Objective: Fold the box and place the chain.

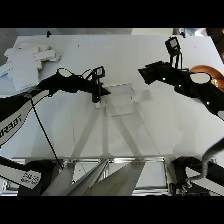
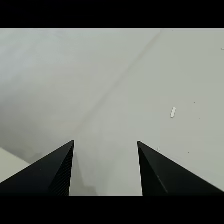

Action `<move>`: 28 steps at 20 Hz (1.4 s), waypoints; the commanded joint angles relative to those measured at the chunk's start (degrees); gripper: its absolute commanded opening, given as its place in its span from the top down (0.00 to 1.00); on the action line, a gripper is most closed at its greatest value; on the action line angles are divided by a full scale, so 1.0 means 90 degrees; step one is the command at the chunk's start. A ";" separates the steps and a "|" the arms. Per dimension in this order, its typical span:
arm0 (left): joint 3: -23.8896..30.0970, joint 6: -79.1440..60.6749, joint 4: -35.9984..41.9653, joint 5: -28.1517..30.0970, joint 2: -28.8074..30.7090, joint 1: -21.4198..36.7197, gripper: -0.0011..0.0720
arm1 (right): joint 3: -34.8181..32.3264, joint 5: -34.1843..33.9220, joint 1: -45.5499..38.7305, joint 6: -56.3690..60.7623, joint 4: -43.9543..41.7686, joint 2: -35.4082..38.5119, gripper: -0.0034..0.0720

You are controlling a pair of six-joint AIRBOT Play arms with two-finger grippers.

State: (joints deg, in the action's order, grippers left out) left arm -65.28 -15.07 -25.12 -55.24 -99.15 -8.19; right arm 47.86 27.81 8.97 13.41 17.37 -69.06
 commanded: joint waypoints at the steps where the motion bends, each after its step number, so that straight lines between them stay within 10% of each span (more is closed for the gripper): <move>1: -0.0049 0.0427 -0.0763 -0.0010 -0.0034 0.0005 0.98 | 0.0000 0.0000 0.0000 0.0000 0.0000 0.0000 0.37; 12: -0.0899 0.0648 -0.1299 -0.1042 -0.0325 0.0124 0.98 | 0.0000 0.0000 0.0000 0.0000 0.0000 0.0000 0.37; 28: -0.0896 -0.0187 -0.0993 -0.0777 -0.0571 0.0163 0.98 | 0.0000 0.0000 0.0000 0.0000 0.0000 0.0000 0.37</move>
State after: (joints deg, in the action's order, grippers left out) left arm -73.28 -16.14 -35.94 -63.20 -104.27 -6.87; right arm 47.86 27.79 8.97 13.41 17.39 -69.06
